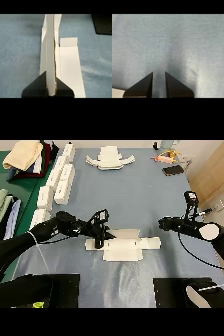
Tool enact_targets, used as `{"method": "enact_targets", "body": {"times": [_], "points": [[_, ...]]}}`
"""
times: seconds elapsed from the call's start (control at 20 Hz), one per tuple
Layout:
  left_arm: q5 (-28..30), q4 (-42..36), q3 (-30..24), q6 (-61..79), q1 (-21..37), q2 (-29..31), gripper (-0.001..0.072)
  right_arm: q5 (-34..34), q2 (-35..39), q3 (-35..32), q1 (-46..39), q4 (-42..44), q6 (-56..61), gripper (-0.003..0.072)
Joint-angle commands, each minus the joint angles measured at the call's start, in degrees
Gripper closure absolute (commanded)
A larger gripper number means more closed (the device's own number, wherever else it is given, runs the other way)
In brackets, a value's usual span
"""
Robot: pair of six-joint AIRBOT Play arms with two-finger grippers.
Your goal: Fold the box.
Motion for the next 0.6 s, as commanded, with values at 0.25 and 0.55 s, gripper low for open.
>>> {"method": "enact_targets", "body": {"times": [0.25,0.55], "points": [[-1.1,1.9,2.2,-0.9,-0.5,-2.3,0.0698,0.1,0.0,0.1,0.0,1.2,0.0,0.0446],[-1.1,3.7,2.2,-3.4,-0.5,-4.6,0.0698,0.1,0.0,0.1,0.0,1.3,0.0,0.0446]]}}
